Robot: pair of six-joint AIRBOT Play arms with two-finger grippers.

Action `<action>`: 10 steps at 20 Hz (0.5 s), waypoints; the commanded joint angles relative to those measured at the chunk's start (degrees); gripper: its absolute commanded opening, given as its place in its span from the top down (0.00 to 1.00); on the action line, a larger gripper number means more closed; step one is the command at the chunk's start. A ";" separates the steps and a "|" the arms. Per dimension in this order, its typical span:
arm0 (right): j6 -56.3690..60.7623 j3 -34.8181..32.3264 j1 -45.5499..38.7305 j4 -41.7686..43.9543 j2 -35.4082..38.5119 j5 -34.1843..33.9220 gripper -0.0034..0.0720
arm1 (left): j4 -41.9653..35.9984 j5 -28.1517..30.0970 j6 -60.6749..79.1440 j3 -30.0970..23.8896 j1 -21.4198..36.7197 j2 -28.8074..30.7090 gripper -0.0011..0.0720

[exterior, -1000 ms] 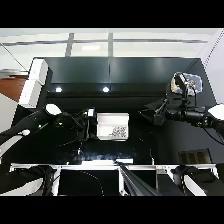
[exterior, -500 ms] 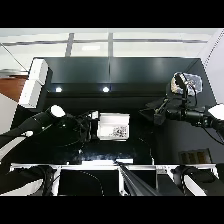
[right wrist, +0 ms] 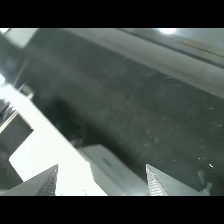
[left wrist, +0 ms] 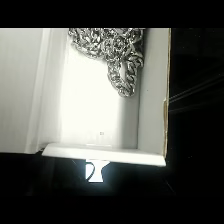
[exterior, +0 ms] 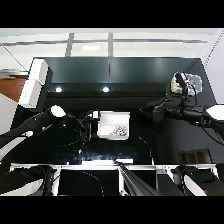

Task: Fold the box and place the chain.

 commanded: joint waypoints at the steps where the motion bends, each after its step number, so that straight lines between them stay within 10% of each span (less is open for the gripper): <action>1: 8.00 1.09 4.02 -3.30 -1.05 -7.87 0.14 | 0.09 0.20 -0.07 0.02 -0.02 -0.02 0.33; 10: 8.76 16.00 13.97 -12.92 -18.49 -1.99 0.00 | 0.07 0.24 -0.07 0.02 -0.02 -0.02 0.33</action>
